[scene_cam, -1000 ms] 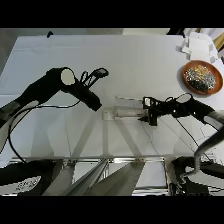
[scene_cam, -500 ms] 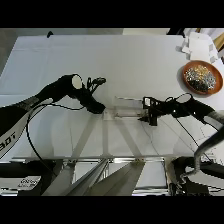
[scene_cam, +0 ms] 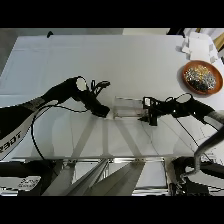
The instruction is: Fold the box and place the chain.
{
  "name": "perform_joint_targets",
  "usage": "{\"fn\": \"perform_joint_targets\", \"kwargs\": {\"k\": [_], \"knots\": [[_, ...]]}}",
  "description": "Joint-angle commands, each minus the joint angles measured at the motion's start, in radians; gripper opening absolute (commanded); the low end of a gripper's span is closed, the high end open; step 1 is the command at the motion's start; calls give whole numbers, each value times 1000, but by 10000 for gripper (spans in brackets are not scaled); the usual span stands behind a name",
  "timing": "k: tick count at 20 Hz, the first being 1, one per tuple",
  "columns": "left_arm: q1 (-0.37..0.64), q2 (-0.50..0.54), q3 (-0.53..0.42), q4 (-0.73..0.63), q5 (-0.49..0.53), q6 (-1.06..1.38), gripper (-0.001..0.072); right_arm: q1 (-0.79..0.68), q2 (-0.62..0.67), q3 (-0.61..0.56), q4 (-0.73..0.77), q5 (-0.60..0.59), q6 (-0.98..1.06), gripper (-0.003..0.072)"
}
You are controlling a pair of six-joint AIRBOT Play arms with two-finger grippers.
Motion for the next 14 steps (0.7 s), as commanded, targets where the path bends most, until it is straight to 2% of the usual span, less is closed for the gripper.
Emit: {"fn": "perform_joint_targets", "kwargs": {"k": [1,4,9,14], "knots": [[-2,26,0,-23,-9,10,9,0,0,0,0,0,0,400],[0,55,0,25,-10,4,4,0,0,0,0,1,0,400],[0,60,0,259,-16,-160,4,0,0,0,0,0,0,400],[-4,34,0,195,66,-156,5,0,0,0,0,0,0,400]]}}
